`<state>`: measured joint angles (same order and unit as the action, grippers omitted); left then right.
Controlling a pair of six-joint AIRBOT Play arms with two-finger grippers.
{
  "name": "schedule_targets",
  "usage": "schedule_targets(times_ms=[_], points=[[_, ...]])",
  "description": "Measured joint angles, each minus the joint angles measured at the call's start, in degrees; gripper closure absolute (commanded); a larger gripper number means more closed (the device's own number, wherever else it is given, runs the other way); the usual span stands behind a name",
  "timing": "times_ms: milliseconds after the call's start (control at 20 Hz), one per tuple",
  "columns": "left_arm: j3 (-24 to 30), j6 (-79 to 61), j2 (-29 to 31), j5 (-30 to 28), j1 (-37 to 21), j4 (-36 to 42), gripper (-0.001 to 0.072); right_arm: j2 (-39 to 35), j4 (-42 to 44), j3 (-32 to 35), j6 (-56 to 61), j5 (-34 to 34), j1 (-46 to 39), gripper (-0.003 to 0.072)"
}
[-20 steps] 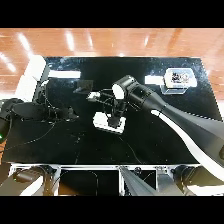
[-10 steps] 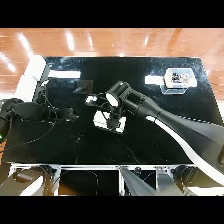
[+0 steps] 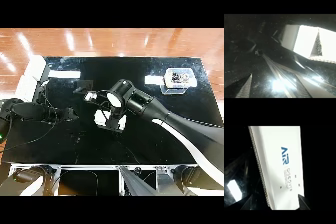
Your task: Fold the box and place the chain.
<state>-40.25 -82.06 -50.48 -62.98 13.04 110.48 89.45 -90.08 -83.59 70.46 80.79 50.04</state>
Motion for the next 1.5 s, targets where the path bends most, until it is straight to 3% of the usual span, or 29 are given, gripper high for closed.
schedule_targets(times_ms=[50, 100, 150, 250, 350, 450, 650, 850, 1200, 1500], points=[[0.0, 0.0, 0.0, 0.0, 0.0, 0.0, 0.0079, -0.4, 0.1, 0.0, 0.3, 0.0, 0.0, -0.0002], [0.0, 0.0, 0.0, 0.0, 0.0, 0.0, 0.0079, -0.8, 0.1, 0.0, 0.8, 0.0, 0.0, 0.0047], [0.0, 0.0, 0.0, 0.0, 0.0, 0.0, 0.0079, -1.3, 0.1, 0.0, 1.8, -0.1, 0.0, 0.0214], [0.0, 0.0, 0.0, 0.0, 0.0, 0.0, 0.0079, -3.0, 0.8, 0.0, 6.0, -1.3, -0.9, 0.0666], [0.0, 0.0, 0.0, -0.2, 0.0, 0.0, 0.0079, -6.3, 2.7, 1.1, 12.0, -4.0, -2.7, 0.0661], [0.0, 0.0, 0.0, -0.5, 0.0, 0.0, 0.0079, -11.5, 4.7, 6.3, 21.1, -9.2, -5.0, 0.0662], [0.0, 0.0, 0.0, -1.3, 0.0, 0.0, 0.0079, -24.6, 9.5, 28.1, 49.2, -28.9, -8.9, 0.0643], [0.0, 0.0, 0.0, -2.0, 0.0, 0.0, 0.0079, -28.2, 24.5, 40.0, 56.8, -46.3, -7.9, 0.0643], [0.0, -0.3, 0.0, -2.3, 0.0, 0.0, 0.0079, -27.0, 35.7, 44.1, 58.4, -61.4, -6.7, 0.0643], [0.0, -0.5, 0.0, -2.4, 0.0, 0.0, 0.0079, -24.9, 37.2, 44.5, 58.6, -63.3, -4.4, 0.0643]])
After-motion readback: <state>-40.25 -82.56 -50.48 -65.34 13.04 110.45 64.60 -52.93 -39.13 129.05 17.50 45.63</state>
